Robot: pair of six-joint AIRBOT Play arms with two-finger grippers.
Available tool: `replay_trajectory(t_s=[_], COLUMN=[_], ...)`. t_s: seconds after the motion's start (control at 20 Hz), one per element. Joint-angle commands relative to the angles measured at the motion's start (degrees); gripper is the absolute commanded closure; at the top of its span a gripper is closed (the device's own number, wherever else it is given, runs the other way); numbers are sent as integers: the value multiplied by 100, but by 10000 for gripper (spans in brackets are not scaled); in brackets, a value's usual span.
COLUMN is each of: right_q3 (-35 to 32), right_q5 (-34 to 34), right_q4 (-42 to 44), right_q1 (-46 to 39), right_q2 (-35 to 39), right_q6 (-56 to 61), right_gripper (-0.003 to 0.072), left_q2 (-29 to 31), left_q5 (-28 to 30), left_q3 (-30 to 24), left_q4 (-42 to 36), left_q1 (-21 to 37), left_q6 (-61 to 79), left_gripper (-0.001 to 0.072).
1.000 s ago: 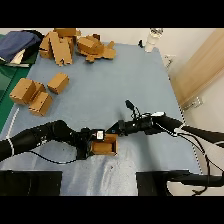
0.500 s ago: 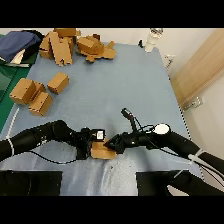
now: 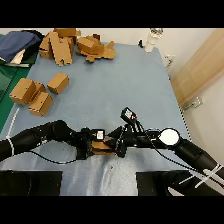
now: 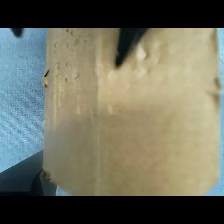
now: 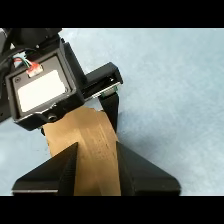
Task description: Fold the box.
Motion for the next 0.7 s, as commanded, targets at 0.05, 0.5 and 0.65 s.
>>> replay_trajectory(t_s=[0.05,0.5,0.65], right_q3=[55,101,101], right_q5=[291,693,522], right_q4=[-551,-1082,-1207], right_q1=[33,35,35], right_q2=[101,107,105], right_q6=[-7,-1353,-1722], right_gripper=[306,233,233], left_q2=[-2,-2,-2], left_q5=[35,42,44], left_q3=[0,0,0], left_q4=[2,2,0], left_q1=[4,4,4], left_q6=[2,2,2], left_gripper=[366,366,366])
